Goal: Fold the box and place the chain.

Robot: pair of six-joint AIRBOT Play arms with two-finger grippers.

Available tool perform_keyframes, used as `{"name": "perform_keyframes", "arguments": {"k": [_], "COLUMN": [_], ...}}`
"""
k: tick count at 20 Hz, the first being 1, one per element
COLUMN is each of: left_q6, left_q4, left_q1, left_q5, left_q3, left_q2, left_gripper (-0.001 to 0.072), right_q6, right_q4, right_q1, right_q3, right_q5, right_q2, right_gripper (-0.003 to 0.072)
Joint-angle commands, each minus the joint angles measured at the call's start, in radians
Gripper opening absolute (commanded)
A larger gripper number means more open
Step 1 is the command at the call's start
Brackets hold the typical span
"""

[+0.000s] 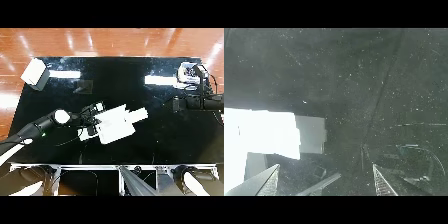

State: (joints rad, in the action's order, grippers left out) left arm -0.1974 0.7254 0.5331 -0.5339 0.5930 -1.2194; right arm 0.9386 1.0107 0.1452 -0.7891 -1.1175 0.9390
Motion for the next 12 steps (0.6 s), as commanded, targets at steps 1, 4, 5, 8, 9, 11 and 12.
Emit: {"name": "perform_keyframes", "arguments": {"k": [1, 4, 5, 8, 9, 11, 12], "left_q6": [0.019, 0.020, 0.090, 0.347, 0.359, 0.359, 0.359], "left_q4": [0.019, 0.086, 0.085, 0.076, 0.076, 0.076, 0.074], "left_q1": [0.000, 0.000, 0.000, -0.003, -0.009, -0.024, -0.027], "left_q5": [-0.024, -0.069, -0.083, -0.101, -0.103, -0.114, -0.113], "left_q3": [0.006, 0.006, 0.007, 0.008, 0.008, 0.008, 0.008], "left_q2": [-0.001, -0.001, 0.000, 0.000, 0.000, 0.000, 0.000], "left_gripper": [0.0021, 0.0019, 0.0020, 0.0020, 0.0020, 0.0020, 0.0020], "right_q6": [-0.003, -0.003, -0.003, -0.003, -0.003, -0.003, -0.003], "right_q4": [0.000, 0.000, 0.000, 0.000, 0.000, 0.000, -0.001], "right_q1": [0.000, 0.001, 0.001, 0.001, 0.001, 0.001, 0.001], "right_q3": [-0.001, -0.001, -0.001, -0.001, -0.001, -0.001, -0.001], "right_q5": [0.001, 0.005, 0.005, 0.034, 0.046, 0.054, 0.055], "right_q2": [0.000, -0.001, -0.001, -0.001, 0.000, 0.000, 0.000], "right_gripper": [0.0715, 0.0715, 0.0715, 0.0715, 0.0716, 0.0715, 0.0716]}}
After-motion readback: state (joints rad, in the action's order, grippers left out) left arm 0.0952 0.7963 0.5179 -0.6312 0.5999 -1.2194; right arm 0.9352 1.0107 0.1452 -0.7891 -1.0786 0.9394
